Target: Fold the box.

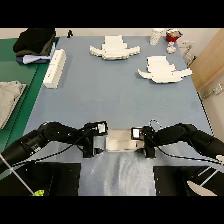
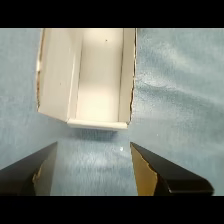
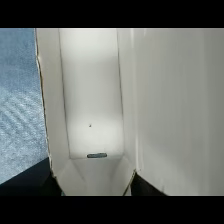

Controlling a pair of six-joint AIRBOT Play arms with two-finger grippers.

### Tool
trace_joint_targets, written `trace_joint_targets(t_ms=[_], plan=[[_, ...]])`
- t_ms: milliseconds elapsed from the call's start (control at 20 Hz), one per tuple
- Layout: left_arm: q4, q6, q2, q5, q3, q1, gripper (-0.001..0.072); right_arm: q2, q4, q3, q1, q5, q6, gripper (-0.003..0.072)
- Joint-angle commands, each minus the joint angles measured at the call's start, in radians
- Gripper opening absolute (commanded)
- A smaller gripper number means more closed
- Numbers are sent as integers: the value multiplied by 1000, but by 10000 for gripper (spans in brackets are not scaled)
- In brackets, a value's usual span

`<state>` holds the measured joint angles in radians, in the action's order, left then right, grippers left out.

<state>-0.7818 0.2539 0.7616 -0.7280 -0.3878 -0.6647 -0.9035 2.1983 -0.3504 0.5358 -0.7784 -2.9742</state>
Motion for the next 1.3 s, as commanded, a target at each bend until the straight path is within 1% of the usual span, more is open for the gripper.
trace_joint_targets(t_ms=[0,150,300,650,800,900,1050,1250], plan=[[100,-162,84,71,24,4,692,0,0,0,0,0,0,496],[142,-188,119,75,24,3,692,0,0,0,0,0,0,496],[220,-272,135,74,24,3,693,0,0,0,0,0,0,496],[233,-292,209,79,24,0,692,0,0,0,0,0,0,496],[296,-343,240,144,24,-40,692,0,0,0,0,0,0,496],[349,-391,260,166,24,-58,692,0,0,0,0,0,0,496],[356,-400,283,171,24,-61,691,0,0,0,0,0,0,497],[356,-400,282,179,24,-55,691,0,0,0,0,0,0,496]])
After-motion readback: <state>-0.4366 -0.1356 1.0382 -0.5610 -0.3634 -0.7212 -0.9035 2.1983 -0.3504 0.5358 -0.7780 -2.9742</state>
